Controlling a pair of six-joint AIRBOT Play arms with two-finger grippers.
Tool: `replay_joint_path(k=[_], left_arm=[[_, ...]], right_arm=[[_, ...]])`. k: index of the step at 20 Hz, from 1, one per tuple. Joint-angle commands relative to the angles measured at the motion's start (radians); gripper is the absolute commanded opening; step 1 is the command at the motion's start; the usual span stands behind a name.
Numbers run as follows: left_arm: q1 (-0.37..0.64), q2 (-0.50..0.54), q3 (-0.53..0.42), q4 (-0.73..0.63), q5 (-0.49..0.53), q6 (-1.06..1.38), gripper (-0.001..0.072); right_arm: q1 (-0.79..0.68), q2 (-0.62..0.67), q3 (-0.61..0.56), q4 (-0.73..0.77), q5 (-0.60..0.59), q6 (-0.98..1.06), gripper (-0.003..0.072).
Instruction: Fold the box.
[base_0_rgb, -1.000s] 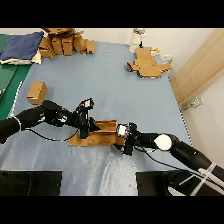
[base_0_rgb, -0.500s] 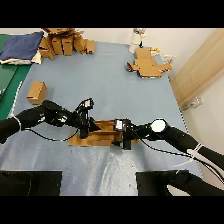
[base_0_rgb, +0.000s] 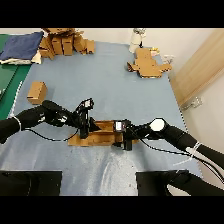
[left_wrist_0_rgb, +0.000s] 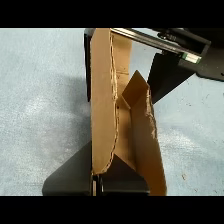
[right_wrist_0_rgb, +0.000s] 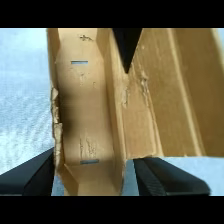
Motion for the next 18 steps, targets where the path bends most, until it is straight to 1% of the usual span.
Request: replay_joint_path(k=[1,6,10,18], left_arm=[[0.0,0.0,0.001,0.0,0.0,0.0,0.0012],[0.0,0.0,0.001,0.0,0.0,0.0,0.0012],[0.0,0.0,0.001,0.0,0.0,0.0,0.0012],[0.0,0.0,0.001,0.0,0.0,0.0,0.0012]], right_arm=[[-0.001,-0.001,0.001,-0.008,0.02,0.008,0.072],[-0.001,-0.005,0.0,-0.012,0.0,0.008,0.072],[-0.001,-0.047,0.0,-0.004,0.001,0.007,0.072],[-0.001,-0.053,0.0,-0.004,0.0,0.008,0.0713]])
